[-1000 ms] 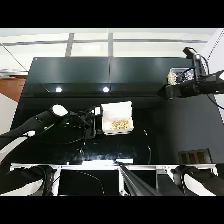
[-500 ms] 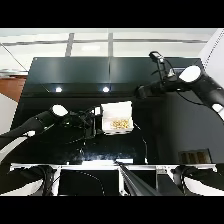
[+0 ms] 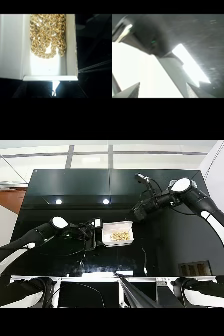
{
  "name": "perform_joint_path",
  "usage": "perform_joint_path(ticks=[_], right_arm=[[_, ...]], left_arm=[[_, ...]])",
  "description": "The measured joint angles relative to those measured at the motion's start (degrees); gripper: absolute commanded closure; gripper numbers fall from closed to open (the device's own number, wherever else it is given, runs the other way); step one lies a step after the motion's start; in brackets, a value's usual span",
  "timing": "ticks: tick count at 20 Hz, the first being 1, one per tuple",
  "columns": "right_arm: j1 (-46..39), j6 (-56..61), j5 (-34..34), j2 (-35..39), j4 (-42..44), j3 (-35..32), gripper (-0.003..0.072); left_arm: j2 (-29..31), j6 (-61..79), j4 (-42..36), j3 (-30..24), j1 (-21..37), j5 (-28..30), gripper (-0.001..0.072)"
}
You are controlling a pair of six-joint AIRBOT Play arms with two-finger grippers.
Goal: Fold the box and place the chain.
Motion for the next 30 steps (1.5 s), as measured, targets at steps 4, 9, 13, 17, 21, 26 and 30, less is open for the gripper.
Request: perform_joint_path(ticks=[4, 9, 13, 17, 21, 26, 30], right_arm=[[0.46, -4.28, 5.75, -0.2, -1.31, -0.02, -0.0009], [3.61, -5.88, 7.23, -0.24, -7.82, -0.76, -0.0009], [6.45, -6.23, 7.04, -0.11, -11.32, -1.01, -0.0009], [7.08, -6.29, 7.02, 2.43, -13.44, -0.94, -0.0009], [4.17, -3.67, 7.52, 9.07, -15.58, -1.03, -0.0009], [-5.25, 0.57, 0.04, 14.05, -14.14, -7.96, -0.001], [-8.33, -4.33, -17.09, 14.62, -1.09, -14.05, -0.001]], left_arm=[[0.0, -0.04, 0.0, 0.0, 0.0, 0.11, 0.0247], [0.0, -0.02, 0.0, 0.0, 0.0, 0.15, 0.0247], [0.0, -0.02, 0.02, 0.0, 0.0, 0.17, 0.0246], [0.0, -0.02, 0.02, 0.0, 0.0, 0.17, 0.0246], [0.0, -0.02, 0.0, 0.0, 0.0, 0.17, 0.0246], [0.0, -0.02, 0.02, 0.0, 0.0, 0.17, 0.0246], [0.0, -0.02, 0.02, 0.0, 0.0, 0.17, 0.0246]])
